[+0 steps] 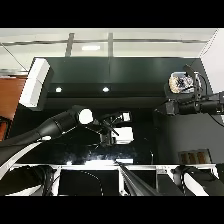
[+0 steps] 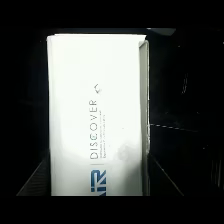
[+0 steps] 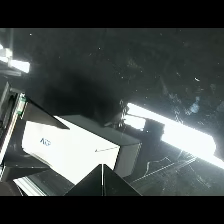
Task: Fold the box and place the chain.
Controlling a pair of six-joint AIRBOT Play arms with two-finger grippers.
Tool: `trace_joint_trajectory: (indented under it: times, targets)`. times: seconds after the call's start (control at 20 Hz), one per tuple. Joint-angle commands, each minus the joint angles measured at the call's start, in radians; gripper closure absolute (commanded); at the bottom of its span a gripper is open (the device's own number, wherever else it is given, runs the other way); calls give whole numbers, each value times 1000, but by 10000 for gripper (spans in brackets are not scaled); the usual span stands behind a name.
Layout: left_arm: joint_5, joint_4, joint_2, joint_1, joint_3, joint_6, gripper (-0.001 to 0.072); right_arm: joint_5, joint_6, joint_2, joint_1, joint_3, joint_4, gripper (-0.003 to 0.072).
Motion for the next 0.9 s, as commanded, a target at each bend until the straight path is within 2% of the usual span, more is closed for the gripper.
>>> trace_joint_trajectory:
  times: [0.0,0.1,0.3,0.45,0.5,0.6,0.75,0.85]
  targets:
    - [12,19,-21,-16,0,-23,-9,0,0,0,0,1,0,671]
    - [49,19,-46,-39,0,-23,-9,0,0,0,0,1,0,671]
    - [190,27,-83,-95,0,-23,-4,1,1,1,0,1,0,671]
    - [197,70,-82,-101,0,-27,8,0,1,0,0,1,0,671]
    - [194,93,-82,-101,0,-46,54,0,1,1,0,1,0,671]
    - [173,134,-77,-101,0,-71,429,-4,1,1,0,1,0,671]
    - [93,225,-30,-82,0,-120,429,-3,1,1,0,1,1,671]
    - [-5,323,23,-24,-1,-229,429,-3,1,1,0,1,1,671]
